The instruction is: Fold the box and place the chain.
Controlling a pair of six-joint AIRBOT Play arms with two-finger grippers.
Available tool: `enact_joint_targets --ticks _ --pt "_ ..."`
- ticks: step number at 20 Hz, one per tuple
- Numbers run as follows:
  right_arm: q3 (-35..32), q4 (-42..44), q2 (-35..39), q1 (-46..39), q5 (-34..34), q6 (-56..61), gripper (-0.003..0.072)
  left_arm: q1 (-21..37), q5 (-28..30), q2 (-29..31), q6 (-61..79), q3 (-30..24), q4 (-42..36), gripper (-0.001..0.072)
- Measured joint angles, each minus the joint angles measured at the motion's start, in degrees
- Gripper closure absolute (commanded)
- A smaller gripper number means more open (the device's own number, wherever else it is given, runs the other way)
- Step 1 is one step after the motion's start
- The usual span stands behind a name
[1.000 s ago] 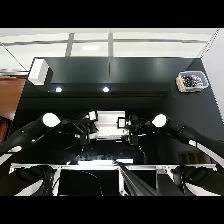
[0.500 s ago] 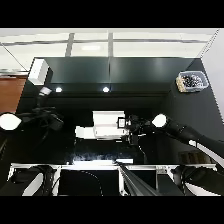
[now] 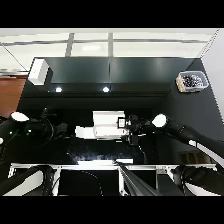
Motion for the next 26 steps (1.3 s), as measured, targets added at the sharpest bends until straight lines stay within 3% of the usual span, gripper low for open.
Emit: enact_joint_targets --ticks 7,10,13,14,22,26 --pt "0.0 0.0 0.0 0.0 0.0 0.0 0.0441 -9.0 2.1 -6.1 5.6 1.1 -9.5 0.0658" --pt "0.0 0.0 0.0 0.0 0.0 0.0 0.0441 -10.7 2.3 -6.4 6.8 3.0 -10.8 0.0590" --pt "0.0 0.0 0.0 0.0 0.0 0.0 0.0441 -11.3 1.6 -6.6 8.3 5.1 -11.3 0.0220" --pt "0.0 0.0 0.0 0.0 0.0 0.0 0.0441 -11.4 0.4 -6.6 9.1 5.8 -11.5 0.0140" --pt "0.0 0.0 0.0 0.0 0.0 0.0 0.0441 -12.1 -4.2 -6.6 13.5 10.4 -11.8 0.0134" --pt "0.0 0.0 0.0 0.0 0.0 0.0 0.0441 -15.6 -4.7 -6.6 13.0 12.1 -11.9 0.0136"
